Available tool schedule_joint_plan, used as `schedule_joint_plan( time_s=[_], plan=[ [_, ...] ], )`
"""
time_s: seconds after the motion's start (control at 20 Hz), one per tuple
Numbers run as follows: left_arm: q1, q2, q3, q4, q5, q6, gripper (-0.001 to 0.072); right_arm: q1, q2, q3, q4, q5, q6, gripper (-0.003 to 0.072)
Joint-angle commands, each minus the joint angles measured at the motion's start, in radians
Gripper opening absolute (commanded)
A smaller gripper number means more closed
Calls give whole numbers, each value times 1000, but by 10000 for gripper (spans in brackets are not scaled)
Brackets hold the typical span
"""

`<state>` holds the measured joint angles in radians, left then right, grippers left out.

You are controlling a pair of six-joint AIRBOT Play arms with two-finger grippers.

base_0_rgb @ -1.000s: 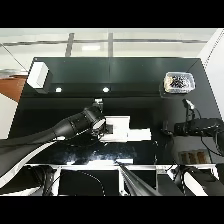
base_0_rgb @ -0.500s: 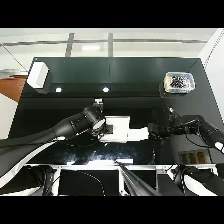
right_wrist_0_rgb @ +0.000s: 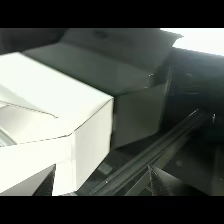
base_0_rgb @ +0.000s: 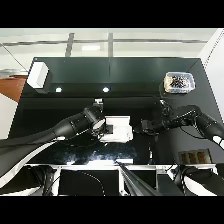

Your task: Fold the box and place the chain.

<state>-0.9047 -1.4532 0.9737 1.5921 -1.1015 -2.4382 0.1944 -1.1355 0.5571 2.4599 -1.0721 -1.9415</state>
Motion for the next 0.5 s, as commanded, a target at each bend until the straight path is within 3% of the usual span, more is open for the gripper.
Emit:
schedule_joint_plan(
  time_s=[0.0,0.35,0.45],
  plan=[
    [0,-1,0,0,-1,0,28,56,0,15,0,-5,-2,673],
    [0,-1,0,0,-3,1,28,221,0,16,-62,181,147,666],
    [0,-1,0,0,-3,0,28,265,-1,21,-109,225,219,534]
  ],
)
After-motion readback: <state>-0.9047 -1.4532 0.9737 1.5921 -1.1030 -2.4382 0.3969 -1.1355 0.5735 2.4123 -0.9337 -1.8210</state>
